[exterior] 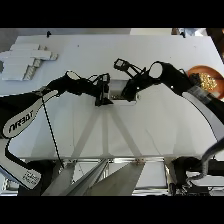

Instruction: Fold the box and place the chain.

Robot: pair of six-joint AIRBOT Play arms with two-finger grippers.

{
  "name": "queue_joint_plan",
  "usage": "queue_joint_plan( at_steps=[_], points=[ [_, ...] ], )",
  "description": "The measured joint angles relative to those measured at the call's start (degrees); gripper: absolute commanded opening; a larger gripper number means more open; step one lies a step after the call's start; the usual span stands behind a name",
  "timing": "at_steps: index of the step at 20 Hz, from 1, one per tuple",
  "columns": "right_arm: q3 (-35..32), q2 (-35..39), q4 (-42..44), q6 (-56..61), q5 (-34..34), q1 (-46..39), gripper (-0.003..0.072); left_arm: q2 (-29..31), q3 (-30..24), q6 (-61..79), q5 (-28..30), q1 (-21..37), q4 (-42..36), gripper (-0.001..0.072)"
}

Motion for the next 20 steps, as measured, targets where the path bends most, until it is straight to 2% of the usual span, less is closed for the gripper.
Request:
queue_joint_plan(
  at_steps=[4, 8, 14, 17, 20],
  points=[
    [0.0, 4.94, -0.28, -0.37, 7.37, -5.42, 0.0315, 0.0, 0.0, -0.02, 0.0, 0.0, 0.0, 0.0341],
    [-0.15, 6.1, 1.42, -8.72, 12.76, -14.38, 0.0316, 0.0, 0.0, 0.0, 0.0, 0.0, 0.0, 0.0341],
    [-0.28, -1.05, 5.07, -27.36, 12.55, -20.55, 0.0319, 0.0, 0.0, -0.02, 0.0, 0.0, 0.0, 0.0341],
    [-0.28, -6.58, 6.19, -32.26, 10.64, -20.22, 0.0406, 0.0, 0.0, 0.0, 0.0, 0.0, 0.0, 0.0341],
    [-0.28, -10.21, 7.45, -36.63, 8.04, -18.91, 0.0409, 0.0, 0.0, 0.0, 0.0, 0.0, 0.0, 0.0341]
  ],
)
